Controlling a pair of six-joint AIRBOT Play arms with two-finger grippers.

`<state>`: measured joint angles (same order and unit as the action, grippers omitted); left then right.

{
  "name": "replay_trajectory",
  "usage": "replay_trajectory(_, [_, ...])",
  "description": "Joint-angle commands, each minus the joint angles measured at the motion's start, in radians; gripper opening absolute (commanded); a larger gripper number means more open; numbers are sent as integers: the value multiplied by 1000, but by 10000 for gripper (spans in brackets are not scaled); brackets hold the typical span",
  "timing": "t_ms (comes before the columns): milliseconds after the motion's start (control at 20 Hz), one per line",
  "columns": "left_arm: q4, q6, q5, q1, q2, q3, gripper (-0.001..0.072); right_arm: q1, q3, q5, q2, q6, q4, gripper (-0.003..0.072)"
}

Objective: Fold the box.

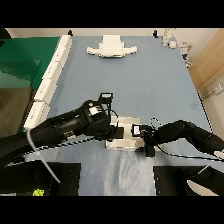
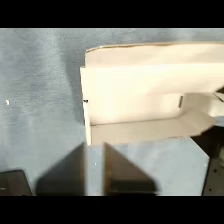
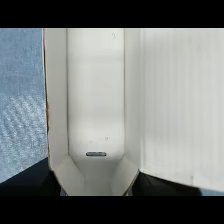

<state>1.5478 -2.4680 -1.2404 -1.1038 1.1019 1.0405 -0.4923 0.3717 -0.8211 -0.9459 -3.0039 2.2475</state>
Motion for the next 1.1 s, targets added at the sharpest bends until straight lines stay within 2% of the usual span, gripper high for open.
replay_trajectory(0, [6, 107, -5, 5, -84, 12, 17, 0, 1, 1, 0, 0, 0, 534])
replay_trajectory(200, [4, 351, -13, 9, -81, 10, 17, 0, 1, 1, 0, 0, 0, 534])
replay_trajectory(250, [-39, 479, -21, 29, -90, 0, 15, 0, 1, 1, 0, 0, 0, 534])
replay_trajectory(350, [-171, 799, 21, 117, -151, -78, 12, 0, 1, 1, 0, 0, 0, 534])
replay_trajectory(550, [-414, 1650, 63, 383, -307, -305, 21, 0, 1, 1, 0, 0, 0, 534])
replay_trajectory(600, [-465, 1821, 84, 441, -326, -356, 229, 0, 1, 1, 0, 0, 0, 534])
replay_trajectory(650, [-528, 1950, 137, 496, -330, -410, 691, 0, 1, 1, 0, 0, 0, 534])
replay_trajectory(800, [-699, 2264, 270, 601, -317, -541, 682, 0, 1, 1, 0, 0, 0, 534])
replay_trajectory(950, [-855, 2564, 406, 611, -283, -637, 682, 0, 1, 1, 0, 0, 0, 534])
replay_trajectory(1050, [-956, 2712, 442, 611, -226, -657, 681, 0, 1, 1, 0, 0, 0, 534])
